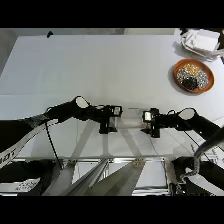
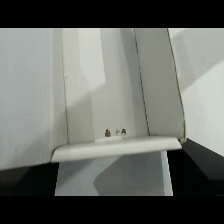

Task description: Fold the box and place the chain.

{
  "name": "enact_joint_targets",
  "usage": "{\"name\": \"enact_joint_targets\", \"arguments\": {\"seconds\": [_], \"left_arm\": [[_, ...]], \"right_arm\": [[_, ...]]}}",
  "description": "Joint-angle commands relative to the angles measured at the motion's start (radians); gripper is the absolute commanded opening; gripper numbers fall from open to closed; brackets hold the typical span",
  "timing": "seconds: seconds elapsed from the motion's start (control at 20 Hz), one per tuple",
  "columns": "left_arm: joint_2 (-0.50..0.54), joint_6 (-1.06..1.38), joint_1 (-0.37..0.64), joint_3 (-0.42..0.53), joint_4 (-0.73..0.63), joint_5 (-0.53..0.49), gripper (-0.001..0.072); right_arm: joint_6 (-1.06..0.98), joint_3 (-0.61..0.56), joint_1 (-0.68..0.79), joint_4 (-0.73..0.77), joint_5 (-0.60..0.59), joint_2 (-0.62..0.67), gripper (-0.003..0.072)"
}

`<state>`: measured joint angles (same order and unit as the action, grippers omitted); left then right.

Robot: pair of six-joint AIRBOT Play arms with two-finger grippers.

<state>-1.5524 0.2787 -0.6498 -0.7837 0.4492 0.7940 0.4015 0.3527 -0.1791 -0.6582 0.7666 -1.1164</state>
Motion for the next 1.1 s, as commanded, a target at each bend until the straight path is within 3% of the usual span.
{"name": "enact_joint_targets", "arguments": {"seconds": [0.0,0.4,0.5,0.6,0.65,1.05], "left_arm": [[-0.023,0.013,-0.013,0.001,-0.047,-0.026,0.071],[-0.027,0.01,-0.013,0.001,-0.073,-0.043,0.068],[-0.027,0.01,-0.013,0.001,-0.072,-0.043,0.0505],[-0.027,0.01,-0.013,0.001,-0.072,-0.043,0.0383],[-0.027,0.01,-0.013,0.001,-0.072,-0.043,0.0363],[-0.027,0.01,-0.013,0.001,-0.072,-0.042,0.0364]], "right_arm": [[0.0,0.0,0.0,0.0,0.0,0.001,0.0365],[0.0,0.0,0.0,0.0,0.0,0.001,0.0365],[0.0,0.0,0.0,0.0,0.0,0.001,0.0365],[0.0,0.0,0.0,0.0,0.0,0.001,0.0365],[0.0,0.0,0.0,0.0,0.0,0.001,0.0365],[0.0,0.0,0.0,0.0,0.0,0.001,0.0365]]}}
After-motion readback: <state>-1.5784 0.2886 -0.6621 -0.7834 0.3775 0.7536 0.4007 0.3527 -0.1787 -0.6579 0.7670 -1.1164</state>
